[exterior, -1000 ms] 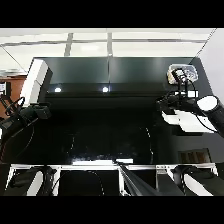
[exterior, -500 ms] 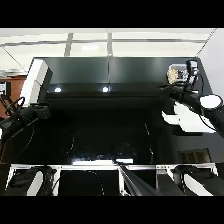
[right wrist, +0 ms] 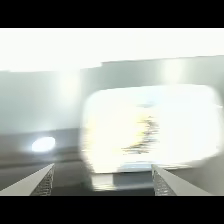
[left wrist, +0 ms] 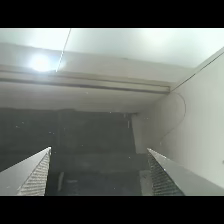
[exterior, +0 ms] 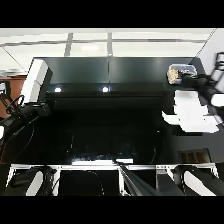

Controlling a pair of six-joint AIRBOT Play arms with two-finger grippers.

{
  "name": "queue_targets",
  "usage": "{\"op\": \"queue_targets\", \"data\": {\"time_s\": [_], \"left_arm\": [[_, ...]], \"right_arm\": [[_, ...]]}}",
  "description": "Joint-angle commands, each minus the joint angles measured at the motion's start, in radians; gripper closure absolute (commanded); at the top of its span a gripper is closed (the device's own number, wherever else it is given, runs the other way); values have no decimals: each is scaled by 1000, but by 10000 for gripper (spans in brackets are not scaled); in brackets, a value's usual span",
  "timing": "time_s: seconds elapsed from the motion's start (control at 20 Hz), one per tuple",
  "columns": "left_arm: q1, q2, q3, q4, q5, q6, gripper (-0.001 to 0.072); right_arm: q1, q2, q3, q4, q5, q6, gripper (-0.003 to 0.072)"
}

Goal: Fold the box and place the chain.

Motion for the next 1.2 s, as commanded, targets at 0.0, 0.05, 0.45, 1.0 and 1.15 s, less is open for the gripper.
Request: {"op": "queue_targets", "data": {"time_s": [0.0, 0.05, 0.45, 1.0, 1.15], "left_arm": [[0, -19, 0, -4, 40, 9, -3], [0, -22, 0, -5, 59, 9, -3], [0, -66, 0, -49, 32, 4, -3], [-1, -112, 0, -50, 23, 4, -2], [-1, -112, 0, -50, 21, 4, -2]], "right_arm": [[-343, -86, 110, -31, 190, 96, -34], [-446, -132, 169, -33, 296, 138, -34], [-724, -452, 454, -473, 1094, 48, -34], [-673, -429, 469, -502, 1107, -51, 634], [-673, -372, 467, -344, 1199, -61, 676]]}}
